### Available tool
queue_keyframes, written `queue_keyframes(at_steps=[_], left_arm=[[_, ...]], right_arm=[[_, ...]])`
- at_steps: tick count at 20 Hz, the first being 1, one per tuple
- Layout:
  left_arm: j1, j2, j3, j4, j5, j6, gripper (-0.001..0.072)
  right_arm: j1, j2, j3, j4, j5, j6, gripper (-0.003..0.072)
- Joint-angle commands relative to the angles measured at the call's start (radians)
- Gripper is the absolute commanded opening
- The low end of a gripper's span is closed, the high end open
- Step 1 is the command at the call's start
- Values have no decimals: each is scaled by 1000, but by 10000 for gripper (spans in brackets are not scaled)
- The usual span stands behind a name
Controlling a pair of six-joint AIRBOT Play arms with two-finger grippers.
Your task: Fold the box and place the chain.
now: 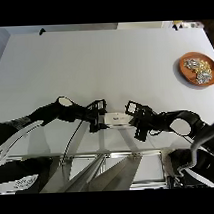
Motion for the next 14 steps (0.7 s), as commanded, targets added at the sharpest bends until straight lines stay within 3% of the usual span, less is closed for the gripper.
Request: queue_keyframes(at_steps=[1,14], left_arm=[[1,1,0,0,0,0,69],[1,1,0,0,0,0,69]], right_arm=[[-2,2,-10,6,-18,-1,15],[22,-5,-34,-32,4,0,15]])
